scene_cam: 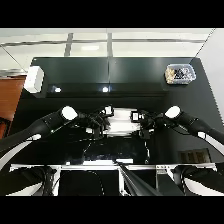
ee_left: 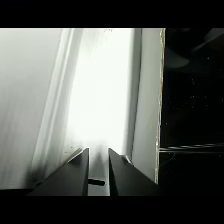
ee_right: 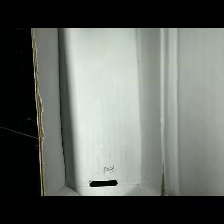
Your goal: Fold the box and place the chain.
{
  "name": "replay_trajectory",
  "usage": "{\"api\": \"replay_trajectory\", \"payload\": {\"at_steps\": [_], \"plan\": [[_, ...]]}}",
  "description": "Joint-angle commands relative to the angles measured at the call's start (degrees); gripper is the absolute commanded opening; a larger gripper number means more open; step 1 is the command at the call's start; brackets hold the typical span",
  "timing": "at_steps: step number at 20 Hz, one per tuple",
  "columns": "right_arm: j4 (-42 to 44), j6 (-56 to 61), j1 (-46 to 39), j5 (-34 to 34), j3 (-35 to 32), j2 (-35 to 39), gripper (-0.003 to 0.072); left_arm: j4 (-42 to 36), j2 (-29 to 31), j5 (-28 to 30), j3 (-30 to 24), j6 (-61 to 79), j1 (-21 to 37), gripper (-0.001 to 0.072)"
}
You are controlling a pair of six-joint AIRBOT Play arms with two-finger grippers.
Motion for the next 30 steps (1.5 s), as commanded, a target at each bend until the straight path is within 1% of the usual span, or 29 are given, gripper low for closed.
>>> {"api": "replay_trajectory", "payload": {"at_steps": [1,3,4,6,10,11,12,14,15,16,18,19,20,21,25,28,30], "plan": [[0.0,0.0,0.0,0.0,0.0,0.0,0.0204,0.7,0.0,-0.6,0.1,-0.6,0.0,0.0416],[0.0,0.0,0.0,0.0,0.0,0.0,0.0204,3.3,1.0,-1.9,0.3,-0.7,0.7,0.0199],[0.0,0.0,0.0,0.0,0.0,0.0,0.0204,4.7,1.9,-2.6,0.5,-3.0,1.4,0.0186],[0.0,0.0,0.0,0.0,0.0,0.0,0.0204,10.0,5.4,-5.1,0.8,-10.4,4.0,0.0029],[0.0,0.0,0.0,0.0,0.0,0.0,0.0204,24.4,16.0,-12.9,0.8,-31.3,13.1,0.0029],[0.0,0.0,0.0,0.0,0.0,0.0,0.0204,26.6,18.1,-15.3,0.8,-40.2,16.4,0.0029],[0.0,0.0,0.0,0.0,0.0,0.0,0.0204,28.2,19.2,-17.4,0.6,-49.9,20.1,0.0029],[0.0,0.0,0.0,0.0,0.0,0.0,0.0204,29.4,18.7,-22.3,-0.8,-68.5,28.0,0.0029],[0.0,0.0,0.0,0.0,0.0,0.0,0.0204,27.7,17.7,-24.3,-2.3,-74.0,31.7,0.0030],[0.0,0.0,0.0,0.0,0.0,0.0,0.0204,23.1,16.4,-26.1,-4.2,-74.3,35.2,0.0030],[0.0,0.0,0.0,0.0,0.0,0.0,0.0204,9.4,12.1,-28.7,-8.5,-66.4,40.5,0.0030],[0.0,0.0,0.0,0.0,0.0,0.0,0.0204,4.3,9.8,-28.7,-10.0,-62.2,41.3,0.0028],[0.0,0.0,0.0,0.0,0.0,0.0,0.0204,1.3,7.2,-28.1,-10.8,-60.0,41.1,0.0027],[0.0,0.0,0.0,0.0,0.0,0.0,0.0204,0.1,4.9,-27.1,-10.9,-58.9,40.1,0.0028],[0.0,0.0,0.0,0.0,0.0,0.0,0.0204,-1.8,-1.4,-18.7,-10.3,-59.3,31.8,0.0028],[0.0,0.0,0.0,0.0,0.0,0.0,0.0204,-4.7,-3.7,-16.3,-9.4,-58.6,24.8,0.0028],[0.0,0.0,0.0,0.0,0.0,0.0,0.0204,-7.2,-4.2,-16.6,-8.5,-55.9,22.3,0.0028]]}}
